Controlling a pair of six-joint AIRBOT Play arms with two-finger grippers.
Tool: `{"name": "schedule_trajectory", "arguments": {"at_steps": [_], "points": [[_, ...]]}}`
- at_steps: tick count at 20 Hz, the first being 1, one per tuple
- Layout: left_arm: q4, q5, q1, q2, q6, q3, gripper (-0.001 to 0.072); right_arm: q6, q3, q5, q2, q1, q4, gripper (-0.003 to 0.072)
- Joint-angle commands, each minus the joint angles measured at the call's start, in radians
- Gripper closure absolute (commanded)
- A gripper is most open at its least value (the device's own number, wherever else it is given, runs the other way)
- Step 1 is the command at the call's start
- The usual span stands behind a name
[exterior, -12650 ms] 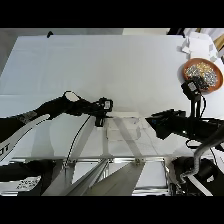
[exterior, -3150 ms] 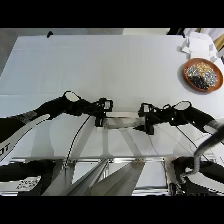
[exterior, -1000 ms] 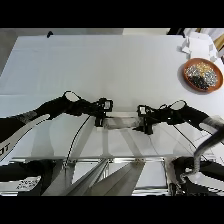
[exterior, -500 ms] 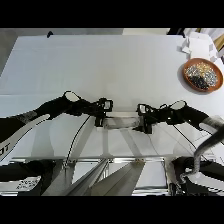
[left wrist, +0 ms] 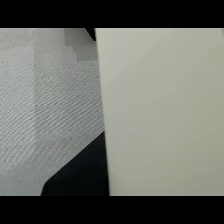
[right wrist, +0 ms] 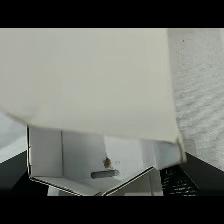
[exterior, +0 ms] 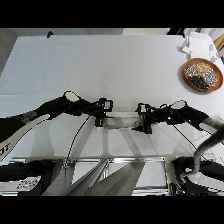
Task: Fold the box and place the chain.
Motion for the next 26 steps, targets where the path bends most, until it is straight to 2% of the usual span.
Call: {"name": "schedule_trajectory", "arguments": {"at_steps": [1, 4, 6, 7, 18, 20, 26], "points": [[0.0, 0.0, 0.0, 0.0, 0.0, 0.0, 0.0698, 0.0, 0.001, 0.003, 0.004, 0.001, -0.001, 0.0055], [0.0, 0.0, 0.0, 0.0, 0.0, 0.0, 0.0698, 0.0, 0.001, 0.003, 0.006, 0.001, -0.024, 0.017], [0.0, 0.0, 0.0, 0.0, 0.0, 0.0, 0.0698, 0.0, 0.001, -0.006, 0.006, 0.007, -0.024, 0.018], [0.0, 0.0, 0.0, 0.0, 0.0, 0.0, 0.0698, 0.0, 0.001, -0.01, 0.006, 0.016, -0.025, 0.0232], [0.0, 0.0, 0.0, 0.0, 0.0, 0.0, 0.0698, 0.0, 0.001, -0.028, 0.006, 0.055, -0.051, 0.0258], [0.0, 0.0, 0.0, 0.0, 0.0, 0.0, 0.0698, 0.0, 0.001, -0.028, 0.006, 0.055, -0.051, 0.0287], [0.0, 0.0, 0.0, 0.0, 0.0, 0.0, 0.0698, 0.0, 0.001, -0.028, 0.006, 0.055, -0.051, 0.0285]]}}
